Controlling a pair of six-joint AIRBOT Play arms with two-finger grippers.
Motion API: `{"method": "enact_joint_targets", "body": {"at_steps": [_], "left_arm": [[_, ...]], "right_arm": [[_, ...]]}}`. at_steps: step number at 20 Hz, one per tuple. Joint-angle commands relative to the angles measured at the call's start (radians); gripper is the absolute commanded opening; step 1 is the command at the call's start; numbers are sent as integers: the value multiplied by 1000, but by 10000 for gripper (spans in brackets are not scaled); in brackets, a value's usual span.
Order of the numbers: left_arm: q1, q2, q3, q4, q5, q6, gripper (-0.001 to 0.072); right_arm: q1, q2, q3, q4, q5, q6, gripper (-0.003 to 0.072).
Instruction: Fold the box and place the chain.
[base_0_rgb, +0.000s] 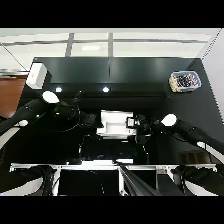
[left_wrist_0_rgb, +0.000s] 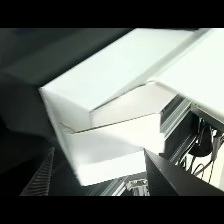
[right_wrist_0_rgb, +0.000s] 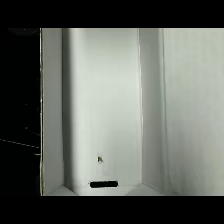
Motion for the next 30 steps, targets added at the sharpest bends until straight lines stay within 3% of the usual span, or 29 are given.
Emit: {"method": "enact_joint_targets", "body": {"at_steps": [1,7,8,9,17,26,28,30], "left_arm": [[-55,1,32,35,5,-46,613],[-101,1,41,81,38,-129,608],[-108,1,41,109,44,-156,536],[-117,1,41,128,55,-173,530],[-213,1,42,145,214,-307,528],[-303,1,154,433,208,-568,527],[-325,1,166,474,206,-618,461],[-342,0,166,494,201,-671,460]], "right_arm": [[0,-1,0,0,0,0,235],[0,-1,0,1,0,0,235],[0,-1,0,0,0,0,235],[0,-1,0,0,0,0,235],[0,-1,0,1,-1,1,235],[0,-1,0,2,-9,7,235],[0,-1,0,2,-9,7,235],[0,-1,0,2,-9,7,235]]}}
